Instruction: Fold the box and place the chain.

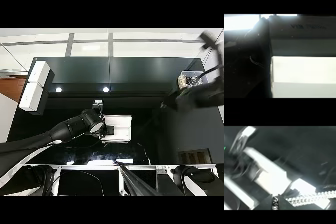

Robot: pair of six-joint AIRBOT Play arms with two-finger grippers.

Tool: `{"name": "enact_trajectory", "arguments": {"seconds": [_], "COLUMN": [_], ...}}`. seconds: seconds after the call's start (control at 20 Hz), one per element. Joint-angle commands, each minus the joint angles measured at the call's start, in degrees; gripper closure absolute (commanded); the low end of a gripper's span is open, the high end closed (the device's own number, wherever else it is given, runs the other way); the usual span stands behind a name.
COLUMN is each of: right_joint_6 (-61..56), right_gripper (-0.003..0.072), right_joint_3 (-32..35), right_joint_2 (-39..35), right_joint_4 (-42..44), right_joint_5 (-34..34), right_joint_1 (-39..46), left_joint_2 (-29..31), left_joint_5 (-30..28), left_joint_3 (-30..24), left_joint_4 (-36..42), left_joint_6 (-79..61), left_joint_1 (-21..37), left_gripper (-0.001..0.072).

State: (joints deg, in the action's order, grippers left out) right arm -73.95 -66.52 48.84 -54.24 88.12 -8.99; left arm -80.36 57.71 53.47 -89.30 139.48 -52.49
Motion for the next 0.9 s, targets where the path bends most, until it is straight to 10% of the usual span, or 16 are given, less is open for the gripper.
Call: {"name": "enact_trajectory", "arguments": {"seconds": [0.0,0.85], "right_joint_6": [-0.26,1.53], "right_gripper": [0.0644,0.0642], "right_joint_3": [8.07,19.15], "right_joint_2": [-0.35,8.79], "right_joint_4": [3.08,10.93], "right_joint_5": [-2.51,-22.43], "right_joint_1": [-7.78,-18.99], "left_joint_2": [-0.02,-0.02], "left_joint_5": [0.00,0.00], "left_joint_3": [0.00,0.00], "left_joint_4": [-0.02,-0.02], "left_joint_6": [-0.02,-0.02], "left_joint_1": [0.04,0.04], "left_gripper": [0.0676,0.0676]}}
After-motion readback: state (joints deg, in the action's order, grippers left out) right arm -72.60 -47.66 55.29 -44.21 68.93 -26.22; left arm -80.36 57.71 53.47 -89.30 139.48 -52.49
